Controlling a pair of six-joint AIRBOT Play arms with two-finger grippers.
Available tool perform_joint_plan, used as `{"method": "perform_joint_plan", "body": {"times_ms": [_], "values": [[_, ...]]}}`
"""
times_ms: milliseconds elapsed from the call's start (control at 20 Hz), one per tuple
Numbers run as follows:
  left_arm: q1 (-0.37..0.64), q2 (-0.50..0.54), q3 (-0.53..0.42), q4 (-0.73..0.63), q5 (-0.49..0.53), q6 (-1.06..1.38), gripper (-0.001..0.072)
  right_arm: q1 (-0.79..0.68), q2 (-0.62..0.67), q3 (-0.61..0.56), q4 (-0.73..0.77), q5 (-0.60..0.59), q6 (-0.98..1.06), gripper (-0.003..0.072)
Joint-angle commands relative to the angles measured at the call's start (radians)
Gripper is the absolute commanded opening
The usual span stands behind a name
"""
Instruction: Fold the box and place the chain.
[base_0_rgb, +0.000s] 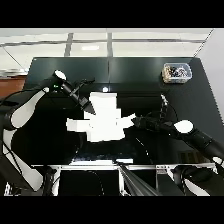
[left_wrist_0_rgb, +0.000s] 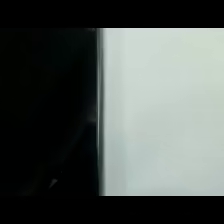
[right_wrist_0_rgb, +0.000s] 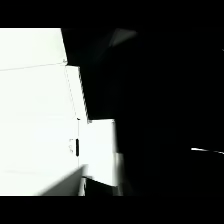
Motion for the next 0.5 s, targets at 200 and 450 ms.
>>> {"method": "perform_joint_plan", "body": {"times_ms": [200,450], "values": [[-0.011,0.148,-0.020,0.053,0.080,-0.003,0.0022,-0.290,0.029,0.214,-0.436,0.463,-0.012,0.0705],[-0.114,0.488,-0.453,-0.157,0.585,0.553,0.0028,-0.446,0.030,0.301,-0.635,0.596,-0.049,0.0704]]}}
